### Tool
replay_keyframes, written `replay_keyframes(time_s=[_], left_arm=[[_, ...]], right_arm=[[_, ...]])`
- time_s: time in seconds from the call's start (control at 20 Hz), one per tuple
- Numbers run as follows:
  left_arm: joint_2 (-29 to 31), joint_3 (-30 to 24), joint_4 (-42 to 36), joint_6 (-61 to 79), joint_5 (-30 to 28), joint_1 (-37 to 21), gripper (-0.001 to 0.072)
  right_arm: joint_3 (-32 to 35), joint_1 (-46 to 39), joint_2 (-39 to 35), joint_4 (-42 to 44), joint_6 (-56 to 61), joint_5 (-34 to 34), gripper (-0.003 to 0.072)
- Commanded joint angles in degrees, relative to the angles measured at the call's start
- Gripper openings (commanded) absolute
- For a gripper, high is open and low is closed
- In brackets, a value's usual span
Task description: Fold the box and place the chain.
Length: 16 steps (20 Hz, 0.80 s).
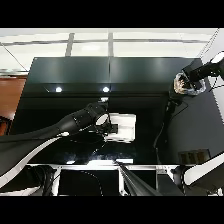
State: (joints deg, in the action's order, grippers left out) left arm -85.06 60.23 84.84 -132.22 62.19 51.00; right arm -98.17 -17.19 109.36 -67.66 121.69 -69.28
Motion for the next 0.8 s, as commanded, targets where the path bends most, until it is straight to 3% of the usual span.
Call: replay_keyframes(time_s=[0.0,0.3,0.35,0.75], left_arm=[[0.02,0.00,0.00,0.00,-0.02,-0.04,0.0031],[0.02,0.00,0.00,0.00,-0.04,-0.04,0.0031],[0.02,0.00,0.00,0.00,-0.04,-0.02,0.0031],[0.02,0.00,-0.02,0.00,-0.04,-0.02,0.0031]], right_arm=[[-0.04,-0.37,-0.48,-0.17,-2.23,-2.78,0.0350],[-0.07,-2.45,-3.67,-0.13,-4.44,-3.04,0.0354],[-0.07,-2.75,-3.85,0.22,-5.07,-3.34,0.0450],[-0.07,-0.96,-2.89,1.07,-3.52,-2.75,0.0448]])
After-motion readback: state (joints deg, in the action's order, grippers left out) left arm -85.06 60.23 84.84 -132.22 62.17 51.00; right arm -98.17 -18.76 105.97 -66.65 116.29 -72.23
